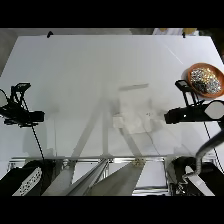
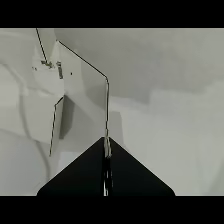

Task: Fold the box and place the chain.

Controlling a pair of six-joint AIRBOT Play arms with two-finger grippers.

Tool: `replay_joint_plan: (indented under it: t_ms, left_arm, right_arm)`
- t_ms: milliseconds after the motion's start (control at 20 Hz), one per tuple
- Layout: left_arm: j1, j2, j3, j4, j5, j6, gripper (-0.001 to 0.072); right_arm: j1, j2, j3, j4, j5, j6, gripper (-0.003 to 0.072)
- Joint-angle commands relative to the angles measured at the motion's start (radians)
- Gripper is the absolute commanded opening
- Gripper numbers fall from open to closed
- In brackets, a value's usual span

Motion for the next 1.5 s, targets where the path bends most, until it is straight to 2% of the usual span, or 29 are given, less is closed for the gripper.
replay_joint_plan:
  t_ms: [0, 100, 200, 350, 450, 550, 650, 750, 800, 850, 1000, 1100, 1300, 1400, 1450]
  left_arm:
    - [0.0, 0.0, 0.0, -0.008, 0.039, 0.006, 0.001]
    - [0.0, -0.001, -0.002, -0.043, 0.099, 0.014, 0.0031]
    - [0.0, -0.004, -0.002, -0.182, 0.178, 0.138, 0.0422]
    - [-0.004, -0.048, -0.002, -0.529, 0.257, 0.308, 0.043]
    - [-0.034, -0.106, -0.002, -0.808, 0.278, 0.52, 0.043]
    - [-0.102, -0.181, -0.002, -1.086, 0.279, 0.759, 0.043]
    - [-0.2, -0.269, 0.002, -1.263, 0.315, 0.903, 0.0434]
    - [-0.306, -0.37, 0.033, -1.287, 0.367, 0.938, 0.0461]
    - [-0.357, -0.43, 0.066, -1.286, 0.375, 0.938, 0.0543]
    - [-0.398, -0.488, 0.106, -1.286, 0.377, 0.938, 0.0592]
    - [-0.482, -0.647, 0.233, -1.275, 0.344, 0.928, 0.0598]
    - [-0.495, -0.71, 0.273, -1.266, 0.304, 0.923, 0.0598]
    - [-0.494, -0.724, 0.273, -1.134, 0.267, 0.896, 0.0594]
    - [-0.498, -0.724, 0.273, -1.118, 0.219, 0.912, 0.0548]
    - [-0.5, -0.724, 0.273, -1.118, 0.205, 0.93, 0.0502]
  right_arm:
    - [0.115, 0.037, -0.047, 0.051, -0.034, -0.003, 0.0022]
    - [0.143, 0.037, -0.047, 0.053, -0.035, -0.002, 0.0023]
    - [0.153, 0.037, -0.047, 0.055, -0.036, -0.002, 0.0023]
    - [0.153, 0.037, -0.047, 0.055, -0.036, -0.002, 0.0023]
    - [0.153, 0.037, -0.047, 0.055, -0.034, -0.003, 0.0023]
    - [0.153, 0.037, -0.047, 0.055, -0.034, -0.003, 0.0023]
    - [0.153, 0.037, -0.047, 0.055, -0.034, -0.003, 0.0023]
    - [0.153, 0.037, -0.047, 0.055, -0.035, -0.003, 0.0023]
    - [0.153, 0.037, -0.047, 0.055, -0.034, -0.003, 0.0023]
    - [0.153, 0.037, -0.047, 0.054, -0.035, -0.003, 0.0023]
    - [0.153, 0.037, -0.047, 0.054, -0.034, -0.003, 0.0023]
    - [0.153, 0.037, -0.047, 0.054, -0.034, -0.003, 0.0023]
    - [0.153, 0.037, -0.047, 0.055, -0.034, -0.003, 0.0023]
    - [0.153, 0.037, -0.047, 0.055, -0.037, -0.003, 0.0023]
    - [0.153, 0.037, -0.047, 0.055, -0.038, -0.004, 0.0023]
